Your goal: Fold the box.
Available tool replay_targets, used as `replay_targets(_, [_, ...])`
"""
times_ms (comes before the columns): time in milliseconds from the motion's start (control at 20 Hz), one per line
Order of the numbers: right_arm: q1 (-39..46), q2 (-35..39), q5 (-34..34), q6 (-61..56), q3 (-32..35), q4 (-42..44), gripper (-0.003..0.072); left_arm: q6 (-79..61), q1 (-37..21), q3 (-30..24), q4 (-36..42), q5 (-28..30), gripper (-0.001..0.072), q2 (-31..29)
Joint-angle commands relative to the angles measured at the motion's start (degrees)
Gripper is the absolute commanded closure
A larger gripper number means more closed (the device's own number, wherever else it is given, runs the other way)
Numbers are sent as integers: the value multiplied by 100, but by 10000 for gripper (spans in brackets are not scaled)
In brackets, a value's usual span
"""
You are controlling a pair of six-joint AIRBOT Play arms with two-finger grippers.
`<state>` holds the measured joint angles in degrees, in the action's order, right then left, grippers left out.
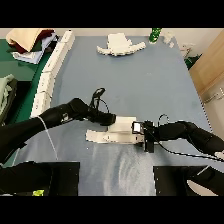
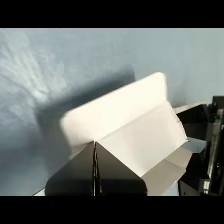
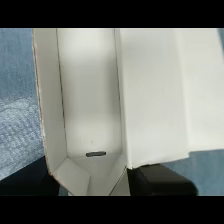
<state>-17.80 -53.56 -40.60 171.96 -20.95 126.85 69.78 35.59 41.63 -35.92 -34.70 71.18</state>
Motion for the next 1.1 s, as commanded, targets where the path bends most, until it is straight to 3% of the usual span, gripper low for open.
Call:
replay_targets(0, [-2, -2, 4, 0, -4, 0, 175, -494, -822, 162, -197, -798, 698, -387])
replay_targets(150, [-2, -2, 4, 0, -4, 0, 175, -1464, -1351, 168, -358, -1652, 698, -1071])
replay_targets(350, [-2, -4, 4, 0, -4, 0, 175, -2197, -1246, 125, -807, -2555, 699, -2035])
replay_targets(500, [-2, -2, 7, 0, -4, 0, 175, -3077, -824, -33, -940, -2452, 698, -2651])
replay_targets(650, [-2, -2, 4, 0, -4, 0, 175, -4404, -433, -105, -953, -2264, 693, -2855])
replay_targets(700, [-2, -2, 4, 0, -4, 0, 175, -4684, -417, -127, -927, -2229, 444, -2824])
replay_targets(750, [-2, -2, 4, 0, -4, 0, 175, -4863, -474, -221, -833, -2033, 73, -2776])
replay_targets(800, [-2, -2, 7, 0, -4, 0, 175, -5066, -560, -365, -748, -1808, 16, -2708])
replay_targets(1050, [-2, -2, 4, 0, -4, 0, 175, -6679, -658, -1082, -708, -1397, 16, -2081])
